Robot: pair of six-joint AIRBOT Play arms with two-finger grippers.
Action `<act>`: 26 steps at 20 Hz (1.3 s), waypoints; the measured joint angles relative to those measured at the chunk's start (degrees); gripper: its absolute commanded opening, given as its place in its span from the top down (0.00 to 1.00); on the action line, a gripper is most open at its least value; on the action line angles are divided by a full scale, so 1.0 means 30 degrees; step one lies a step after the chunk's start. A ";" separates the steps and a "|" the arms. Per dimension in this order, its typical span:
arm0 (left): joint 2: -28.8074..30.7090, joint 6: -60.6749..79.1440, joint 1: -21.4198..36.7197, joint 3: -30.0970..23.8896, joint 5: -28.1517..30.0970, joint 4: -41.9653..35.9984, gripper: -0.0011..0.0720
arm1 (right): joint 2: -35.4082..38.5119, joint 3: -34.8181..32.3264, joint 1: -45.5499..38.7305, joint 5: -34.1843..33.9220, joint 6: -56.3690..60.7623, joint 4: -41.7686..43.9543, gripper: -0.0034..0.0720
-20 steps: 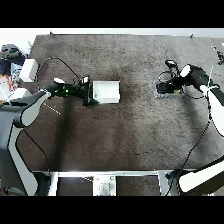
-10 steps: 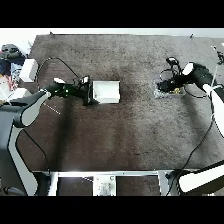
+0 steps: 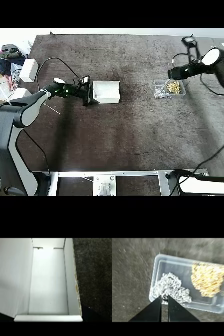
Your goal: Fold the box and place the chain.
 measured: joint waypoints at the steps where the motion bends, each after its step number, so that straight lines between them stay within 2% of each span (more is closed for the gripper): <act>1: 0.0000 0.0000 0.0000 0.0000 0.0000 -0.0007 0.59 | 0.0780 0.0007 0.0036 -0.0277 -0.0007 0.0000 0.94; 4: 0.0007 0.0000 0.0000 0.0000 0.0000 0.0000 0.60 | 0.3249 0.0022 0.0430 -0.1916 -0.0204 -0.0007 0.94; 7: 0.0007 0.0000 0.0000 0.0000 -0.0007 0.0000 0.59 | 0.5625 0.0022 0.1253 -0.4991 -0.0510 0.0007 0.94; 9: 0.0007 -0.0007 0.0000 0.0000 -0.0007 0.0000 0.60 | 0.6776 0.0022 0.1996 -0.6914 -0.0576 0.0000 0.94; 12: 0.0007 0.0000 0.0000 0.0000 -0.0007 0.0000 0.59 | 0.7701 0.0029 0.3453 -0.8400 -0.0656 0.0058 0.94; 15: 0.0007 0.0000 0.0000 0.0000 -0.0007 0.0000 0.60 | 0.7883 0.0022 0.5391 -0.8531 -0.0692 0.0379 0.94; 19: 0.0000 0.0000 0.0000 0.0000 -0.0007 0.0000 0.59 | 0.7257 0.0015 0.8189 -0.7461 -0.0685 0.0889 0.94; 26: 0.0000 0.0000 0.0000 0.0000 -0.0007 0.0000 0.60 | 0.3665 -0.0007 1.1540 -0.5661 -0.0634 0.1668 0.94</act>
